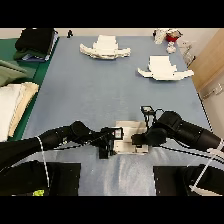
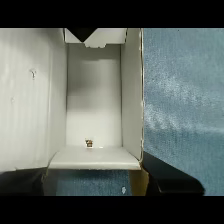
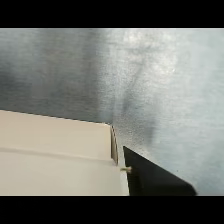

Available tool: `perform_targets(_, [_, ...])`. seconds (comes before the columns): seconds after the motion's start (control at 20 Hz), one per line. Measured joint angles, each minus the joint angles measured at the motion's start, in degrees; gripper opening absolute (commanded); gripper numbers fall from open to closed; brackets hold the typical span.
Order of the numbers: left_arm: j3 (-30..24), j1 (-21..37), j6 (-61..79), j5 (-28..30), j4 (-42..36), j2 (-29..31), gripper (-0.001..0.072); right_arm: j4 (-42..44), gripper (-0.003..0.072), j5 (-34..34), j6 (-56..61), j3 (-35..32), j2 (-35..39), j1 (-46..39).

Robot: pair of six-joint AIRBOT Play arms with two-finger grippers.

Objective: Fold the box.

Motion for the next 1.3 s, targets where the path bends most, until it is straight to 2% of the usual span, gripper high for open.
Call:
perform_targets(0.1, [0.0, 0.0, -0.02, 0.0, 0.0, 0.0, 0.0466, -1.36, 0.0042, -0.63, 2.62, 0.2, -0.5, 0.83])
perform_targets(0.15, [0.0, 0.0, -0.04, 0.0, 0.0, 0.0, 0.0466, -2.03, 0.0003, -1.18, 3.58, 0.2, -0.63, 1.05])
perform_targets(0.5, [0.0, 0.0, -0.02, 0.04, 0.0, 0.0, 0.0466, -2.8, 0.0003, -1.07, 5.64, 0.35, -0.98, 1.75])
perform_targets(0.55, [0.0, 0.0, -0.02, 0.04, -0.02, 0.0, 0.0466, -2.84, 0.013, -1.03, 5.75, 0.35, -0.98, 1.77])
perform_targets(0.6, [0.0, 0.02, 0.0, 0.02, 0.02, 0.0, 0.0466, -2.82, 0.0411, -0.52, 5.77, 0.35, -1.03, 1.79])
perform_targets(0.65, [0.0, 0.0, 0.0, 0.04, 0.02, 0.0, 0.0466, -2.47, 0.0507, 0.26, 5.75, 0.48, -1.05, 1.81])
perform_targets(0.95, [0.0, 0.0, 0.02, -0.02, 0.02, 0.0, 0.0466, -2.89, 0.0506, -4.61, 3.56, 4.0, -0.24, 1.81])
perform_targets(1.0, [0.0, 0.0, 0.02, -0.02, 0.02, 0.0, 0.0466, -3.32, 0.0483, -6.08, 3.19, 5.14, 0.07, 1.81])
perform_targets(1.05, [0.0, 0.0, 0.02, -0.02, 0.02, 0.0, 0.0466, -3.98, 0.0426, -7.56, 2.93, 6.45, 0.44, 1.81])
perform_targets(1.1, [0.0, 0.0, 0.02, 0.0, 0.02, 0.0, 0.0466, -4.59, 0.0415, -9.14, 2.67, 7.63, 0.83, 1.81])
perform_targets(1.2, [0.0, 0.0, 0.02, 0.0, 0.02, 0.0, 0.0466, -6.36, 0.0191, -12.52, 2.36, 9.62, 1.57, 1.6])
perform_targets(1.3, [0.0, 0.0, 0.0, 0.0, 0.0, 0.0, 0.0466, -8.72, 0.0161, -15.72, 1.55, 10.71, 2.03, 0.33])
